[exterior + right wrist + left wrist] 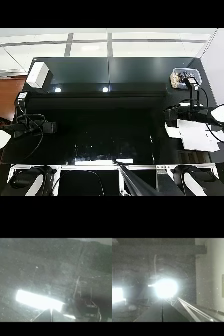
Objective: Fold the box and place the chain.
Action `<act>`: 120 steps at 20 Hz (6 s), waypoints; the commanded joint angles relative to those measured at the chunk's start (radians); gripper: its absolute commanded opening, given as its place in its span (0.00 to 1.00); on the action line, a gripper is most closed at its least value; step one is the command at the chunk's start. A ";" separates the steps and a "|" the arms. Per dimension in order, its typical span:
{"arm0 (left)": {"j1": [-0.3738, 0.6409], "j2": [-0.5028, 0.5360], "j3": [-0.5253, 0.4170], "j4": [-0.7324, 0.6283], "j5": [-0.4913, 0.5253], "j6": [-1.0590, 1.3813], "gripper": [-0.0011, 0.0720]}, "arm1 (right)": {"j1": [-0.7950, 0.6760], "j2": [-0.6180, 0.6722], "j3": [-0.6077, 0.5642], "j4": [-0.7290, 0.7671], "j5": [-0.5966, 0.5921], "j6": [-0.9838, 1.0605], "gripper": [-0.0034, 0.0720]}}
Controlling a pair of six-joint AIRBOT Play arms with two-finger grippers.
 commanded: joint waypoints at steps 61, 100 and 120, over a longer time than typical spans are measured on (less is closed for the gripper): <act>-0.030 -0.136 -0.012 -0.138 0.322 0.009 0.98 | -0.502 -0.130 0.158 0.283 0.275 -0.220 0.07; -0.291 -1.269 0.757 -0.607 -0.453 0.950 0.05 | 0.164 0.045 -0.344 0.543 -0.240 -0.169 0.07; -0.446 -0.897 0.391 -0.587 0.147 1.582 0.05 | 0.201 0.021 0.004 0.065 -0.041 -0.712 0.88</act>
